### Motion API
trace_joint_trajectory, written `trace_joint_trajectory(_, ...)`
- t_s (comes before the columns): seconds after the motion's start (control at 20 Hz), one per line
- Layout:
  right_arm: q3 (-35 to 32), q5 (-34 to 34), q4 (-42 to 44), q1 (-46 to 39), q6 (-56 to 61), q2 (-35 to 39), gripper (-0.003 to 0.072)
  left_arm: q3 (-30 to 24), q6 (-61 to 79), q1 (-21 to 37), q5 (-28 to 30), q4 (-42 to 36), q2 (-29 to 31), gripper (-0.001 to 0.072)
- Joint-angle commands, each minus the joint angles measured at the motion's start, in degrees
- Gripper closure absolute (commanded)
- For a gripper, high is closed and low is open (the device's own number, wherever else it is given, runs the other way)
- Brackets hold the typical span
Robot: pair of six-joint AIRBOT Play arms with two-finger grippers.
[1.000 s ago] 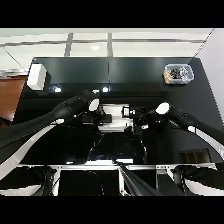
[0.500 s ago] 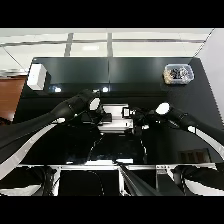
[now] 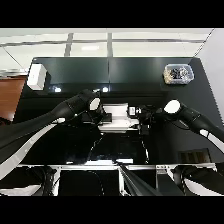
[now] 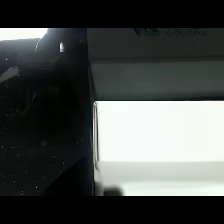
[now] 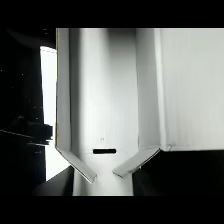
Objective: Fold the box and place the chain.
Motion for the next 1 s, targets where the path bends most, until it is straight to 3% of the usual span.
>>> trace_joint_trajectory(0.0,0.02,-0.04,6.03,0.59,-2.49,-0.74,0.0484,-0.02,0.00,-0.04,0.11,-0.22,0.00,0.0686)
trace_joint_trajectory(0.25,0.02,-2.10,14.23,2.21,-2.45,-4.31,0.0481,-0.02,0.00,-0.04,0.13,-0.22,0.00,0.0685)
trace_joint_trajectory(0.3,0.00,-2.32,16.26,2.23,-2.43,-4.90,0.0447,-0.02,0.00,-0.04,0.13,-0.24,0.00,0.0685)
trace_joint_trajectory(0.35,0.02,-2.80,17.68,2.21,-1.66,-5.16,0.0225,-0.02,0.00,-0.04,0.13,-0.28,0.00,0.0685)
trace_joint_trajectory(0.4,0.02,-2.62,17.44,2.19,-1.29,-5.16,0.0200,-0.02,0.00,-0.04,0.13,-0.39,0.00,0.0685)
trace_joint_trajectory(0.45,0.02,-2.51,16.52,2.16,0.59,-5.16,0.0421,-0.02,0.00,-0.04,0.13,-0.39,0.00,0.0685)
trace_joint_trajectory(0.5,0.02,-2.91,15.65,2.16,3.65,-5.16,0.0393,-0.02,0.00,-0.04,0.13,-0.42,0.00,0.0685)
trace_joint_trajectory(0.55,0.02,-2.86,14.49,2.10,6.38,-5.09,0.0309,-0.02,-0.02,-0.04,0.15,-0.39,0.00,0.0685)
trace_joint_trajectory(0.65,0.13,-2.40,8.50,1.38,16.96,-3.41,0.0672,-0.02,-0.02,-0.04,0.13,-0.39,0.00,0.0685)
trace_joint_trajectory(0.8,3.17,4.55,-5.14,-5.42,48.24,3.32,0.0673,-0.02,-0.04,-0.04,-0.13,-0.44,-0.02,0.0684)
trace_joint_trajectory(0.95,5.66,13.44,-13.35,-21.00,72.57,9.05,0.0672,-0.02,-0.02,-0.04,-0.13,-0.44,-0.02,0.0684)
